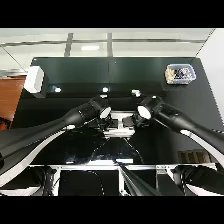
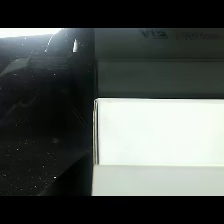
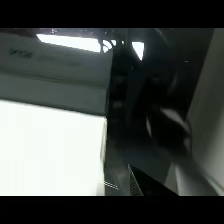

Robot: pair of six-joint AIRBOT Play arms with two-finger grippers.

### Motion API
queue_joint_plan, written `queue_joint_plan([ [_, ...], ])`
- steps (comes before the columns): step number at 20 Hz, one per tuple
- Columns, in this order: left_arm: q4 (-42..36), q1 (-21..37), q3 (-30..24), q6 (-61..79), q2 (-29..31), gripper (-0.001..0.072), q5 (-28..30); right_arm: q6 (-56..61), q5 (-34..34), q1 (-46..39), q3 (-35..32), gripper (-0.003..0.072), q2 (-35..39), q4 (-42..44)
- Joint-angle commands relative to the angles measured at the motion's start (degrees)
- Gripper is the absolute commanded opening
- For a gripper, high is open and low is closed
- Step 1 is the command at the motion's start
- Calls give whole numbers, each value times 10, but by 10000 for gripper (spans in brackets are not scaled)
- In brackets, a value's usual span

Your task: Fold the box and place the chain.

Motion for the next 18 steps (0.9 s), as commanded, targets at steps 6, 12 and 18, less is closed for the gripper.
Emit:
queue_joint_plan([
  [6,0,0,0,-1,0,30,0,-41,73,-28,38,381,219,-353],
  [12,0,0,0,-1,0,30,2,-27,-161,-296,-19,717,157,-332],
  [18,0,0,0,-1,0,30,2,-115,-188,-455,174,712,-116,-109],
])
